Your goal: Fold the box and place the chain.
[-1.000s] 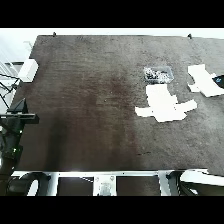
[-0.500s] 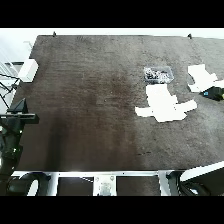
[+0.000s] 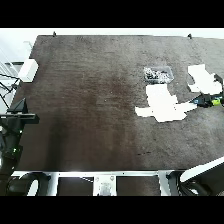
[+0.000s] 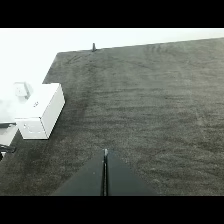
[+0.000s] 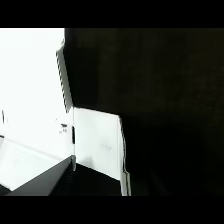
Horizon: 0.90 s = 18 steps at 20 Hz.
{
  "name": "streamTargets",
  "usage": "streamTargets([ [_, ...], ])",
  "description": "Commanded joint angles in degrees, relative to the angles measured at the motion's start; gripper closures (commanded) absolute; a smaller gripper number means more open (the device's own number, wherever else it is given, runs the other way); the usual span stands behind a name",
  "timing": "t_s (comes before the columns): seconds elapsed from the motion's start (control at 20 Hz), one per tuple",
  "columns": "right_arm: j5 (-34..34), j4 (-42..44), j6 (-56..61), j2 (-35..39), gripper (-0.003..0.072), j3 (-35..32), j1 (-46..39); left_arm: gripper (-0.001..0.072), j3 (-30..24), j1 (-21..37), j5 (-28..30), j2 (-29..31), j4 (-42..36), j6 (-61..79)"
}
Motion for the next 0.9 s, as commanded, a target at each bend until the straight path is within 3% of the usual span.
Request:
streamTargets([
  [0.0,2.56,0.13,-0.02,-1.49,0.0153,-0.83,1.07,0.0691,-0.02,0.00,0.00,0.02,0.02,0.04],
  [0.15,2.67,0.15,-0.70,-2.78,0.0207,-2.71,2.62,0.0691,-0.02,0.00,0.00,0.02,0.02,0.04],
  [0.3,3.69,0.66,-2.25,-3.34,0.0460,-4.98,3.34,0.0690,-0.02,0.00,0.00,0.02,0.02,0.02],
  [0.35,4.61,2.78,-3.76,-3.32,0.0684,-5.79,3.34,0.0691,-0.02,0.00,0.00,0.02,0.02,0.02],
  [0.6,3.78,13.70,-5.38,0.66,0.0682,-14.40,4.11,0.0691,-0.02,0.00,0.00,0.02,0.02,0.02],
  [0.85,-2.97,20.48,-6.69,11.17,0.0682,-29.42,9.88,0.0690,-0.02,0.00,0.00,0.02,0.02,0.02],
])
